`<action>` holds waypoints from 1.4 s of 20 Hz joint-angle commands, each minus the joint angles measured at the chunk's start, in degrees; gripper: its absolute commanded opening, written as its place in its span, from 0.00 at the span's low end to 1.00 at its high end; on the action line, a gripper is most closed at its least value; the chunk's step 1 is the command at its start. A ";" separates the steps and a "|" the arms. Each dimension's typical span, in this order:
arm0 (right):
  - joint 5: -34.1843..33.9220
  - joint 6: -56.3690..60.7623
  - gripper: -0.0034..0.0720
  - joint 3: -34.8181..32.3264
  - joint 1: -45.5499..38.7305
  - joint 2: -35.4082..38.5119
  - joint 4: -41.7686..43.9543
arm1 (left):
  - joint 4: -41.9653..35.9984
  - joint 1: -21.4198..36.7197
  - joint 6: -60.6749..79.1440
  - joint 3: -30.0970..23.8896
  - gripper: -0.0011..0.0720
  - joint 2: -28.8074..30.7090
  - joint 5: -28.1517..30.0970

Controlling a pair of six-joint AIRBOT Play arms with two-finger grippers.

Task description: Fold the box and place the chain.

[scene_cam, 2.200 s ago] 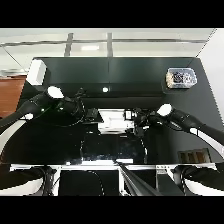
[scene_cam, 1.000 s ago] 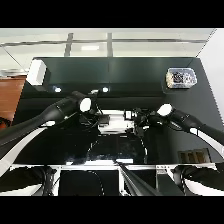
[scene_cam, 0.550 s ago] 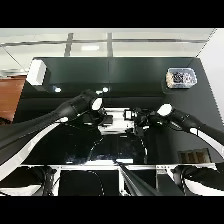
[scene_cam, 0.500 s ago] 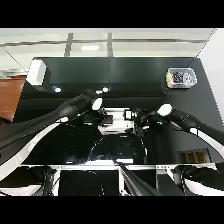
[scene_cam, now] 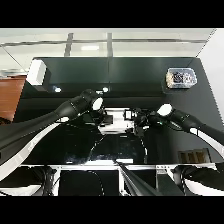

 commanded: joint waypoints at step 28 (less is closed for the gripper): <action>3.85 9.55 1.00 0.04 -0.07 8.96 -9.90 | 1.42 0.26 0.07 0.02 0.05 -0.02 -0.39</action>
